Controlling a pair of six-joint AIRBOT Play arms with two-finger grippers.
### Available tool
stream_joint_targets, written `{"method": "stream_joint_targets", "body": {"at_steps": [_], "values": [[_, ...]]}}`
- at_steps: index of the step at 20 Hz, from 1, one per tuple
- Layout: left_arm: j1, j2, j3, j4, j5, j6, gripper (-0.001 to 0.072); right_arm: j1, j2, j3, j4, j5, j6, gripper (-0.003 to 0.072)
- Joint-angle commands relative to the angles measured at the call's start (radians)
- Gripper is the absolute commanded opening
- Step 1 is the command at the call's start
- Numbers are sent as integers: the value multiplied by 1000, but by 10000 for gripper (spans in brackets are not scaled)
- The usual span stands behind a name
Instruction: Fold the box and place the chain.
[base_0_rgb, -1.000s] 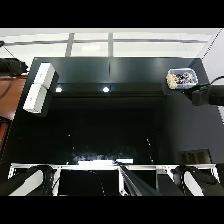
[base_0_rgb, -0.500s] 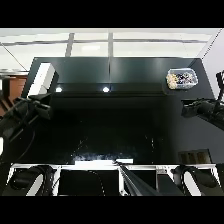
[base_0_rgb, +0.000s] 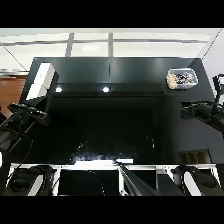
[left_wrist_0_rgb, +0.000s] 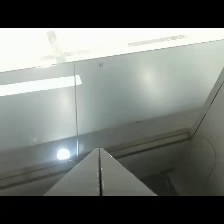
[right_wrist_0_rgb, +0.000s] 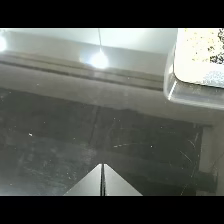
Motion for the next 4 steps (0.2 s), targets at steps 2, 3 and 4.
{"method": "stream_joint_targets", "body": {"at_steps": [2, 3, 4], "values": [[0, 6, -2, 0, 3, 1, 28, 1, 1, -1, 0, -1, 0, 12], [0, 6, -2, 0, 2, 1, 28, 1, 1, -1, 0, 0, 0, 12], [0, 6, -2, 0, 2, 1, 27, 1, 1, -1, 0, 0, 0, 12]]}}
